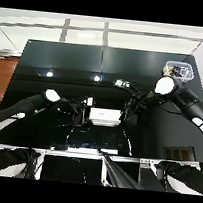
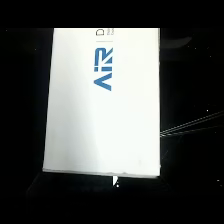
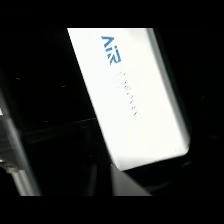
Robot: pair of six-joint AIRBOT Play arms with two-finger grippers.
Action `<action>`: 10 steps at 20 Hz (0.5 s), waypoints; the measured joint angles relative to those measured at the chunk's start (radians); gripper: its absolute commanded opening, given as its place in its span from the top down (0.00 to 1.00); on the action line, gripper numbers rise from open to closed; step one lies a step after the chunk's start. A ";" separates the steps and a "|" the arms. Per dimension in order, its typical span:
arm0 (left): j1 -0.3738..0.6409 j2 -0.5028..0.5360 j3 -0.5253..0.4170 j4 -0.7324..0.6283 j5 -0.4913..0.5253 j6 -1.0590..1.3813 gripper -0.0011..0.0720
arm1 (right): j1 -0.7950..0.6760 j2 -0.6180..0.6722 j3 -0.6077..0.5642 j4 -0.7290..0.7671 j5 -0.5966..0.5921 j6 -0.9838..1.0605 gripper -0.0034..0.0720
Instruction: Fold the box and place the chain.
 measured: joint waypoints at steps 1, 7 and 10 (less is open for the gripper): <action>0.000 0.000 0.000 0.000 0.000 0.000 0.48 | -0.019 0.004 -0.021 0.034 0.018 0.028 0.94; 0.000 0.000 0.000 0.000 0.000 0.001 0.48 | -0.064 -0.002 -0.223 0.442 -0.129 0.099 0.94; 0.000 0.000 0.000 0.000 0.000 0.001 0.48 | -0.047 -0.028 -0.270 0.582 -0.216 0.103 0.94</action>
